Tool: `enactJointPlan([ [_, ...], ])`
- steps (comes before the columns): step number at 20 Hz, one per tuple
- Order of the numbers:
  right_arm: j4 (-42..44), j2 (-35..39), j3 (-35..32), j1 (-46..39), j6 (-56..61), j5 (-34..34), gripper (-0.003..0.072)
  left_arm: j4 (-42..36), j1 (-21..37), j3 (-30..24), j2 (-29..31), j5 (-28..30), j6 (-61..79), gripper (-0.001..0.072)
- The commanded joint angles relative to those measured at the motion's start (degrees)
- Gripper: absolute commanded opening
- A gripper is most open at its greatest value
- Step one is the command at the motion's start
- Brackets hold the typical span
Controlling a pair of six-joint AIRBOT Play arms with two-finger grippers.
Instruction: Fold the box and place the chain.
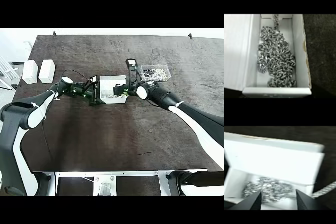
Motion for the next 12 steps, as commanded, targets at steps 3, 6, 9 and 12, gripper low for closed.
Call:
enactJointPlan([
  [3,-4.2,2.0,-0.2,-9.2,0.3,5.3,0.0509,0.0,0.1,0.0,0.0,0.0,0.0,0.053],
  [6,1.4,-1.1,0.0,-17.3,-3.3,5.2,0.053,0.0,0.1,0.0,0.0,0.0,0.0,0.053],
  [9,16.8,-6.3,1.9,-23.1,-16.4,1.1,0.0515,0.0,0.1,0.0,0.0,0.0,0.0,0.053],
  [12,30.0,-11.6,5.9,-25.1,-28.4,0.3,0.0416,0.0,0.1,0.0,0.0,0.0,0.0,0.053],
])
